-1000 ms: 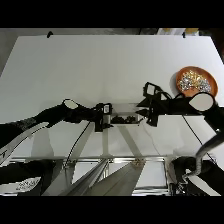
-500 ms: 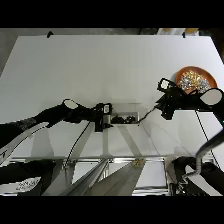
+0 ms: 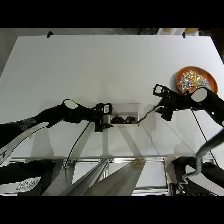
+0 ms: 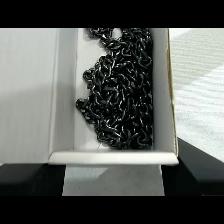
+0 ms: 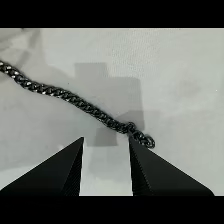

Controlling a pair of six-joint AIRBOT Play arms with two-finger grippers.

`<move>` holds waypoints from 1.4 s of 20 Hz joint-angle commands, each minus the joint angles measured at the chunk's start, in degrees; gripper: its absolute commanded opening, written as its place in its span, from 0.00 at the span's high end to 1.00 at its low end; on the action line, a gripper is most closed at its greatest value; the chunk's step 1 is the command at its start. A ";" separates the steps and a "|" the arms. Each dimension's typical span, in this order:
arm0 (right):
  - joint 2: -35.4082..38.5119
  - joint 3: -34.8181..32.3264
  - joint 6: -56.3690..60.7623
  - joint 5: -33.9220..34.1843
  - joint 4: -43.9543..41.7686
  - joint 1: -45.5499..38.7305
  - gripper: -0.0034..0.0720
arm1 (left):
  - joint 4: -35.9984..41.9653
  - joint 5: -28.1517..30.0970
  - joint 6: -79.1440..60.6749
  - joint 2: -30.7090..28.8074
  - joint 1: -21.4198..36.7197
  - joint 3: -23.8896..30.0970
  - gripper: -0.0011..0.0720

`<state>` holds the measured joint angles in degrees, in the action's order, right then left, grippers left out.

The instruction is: Fold the box and place the chain.

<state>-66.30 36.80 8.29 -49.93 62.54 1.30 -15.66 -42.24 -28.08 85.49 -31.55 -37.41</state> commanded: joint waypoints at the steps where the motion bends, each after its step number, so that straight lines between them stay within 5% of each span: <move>1: -2.86 -0.04 -2.97 3.13 0.61 1.29 0.53 | -0.02 0.00 -0.02 -0.02 0.02 0.02 0.45; 14: -7.56 -0.04 -2.75 10.60 4.26 1.90 0.60 | 0.00 0.00 -0.02 -0.02 0.02 0.02 0.45; 19: -7.19 -0.04 -2.73 6.99 4.28 1.90 0.93 | -0.02 0.00 -0.02 -0.02 0.02 0.02 0.45; 28: 3.67 -0.04 0.76 -2.16 4.24 1.90 0.93 | -0.02 -0.07 -0.02 -0.02 0.02 0.02 0.45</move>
<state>-66.02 36.71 6.50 -47.42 67.02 3.20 -15.66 -42.26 -28.08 85.47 -31.55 -37.41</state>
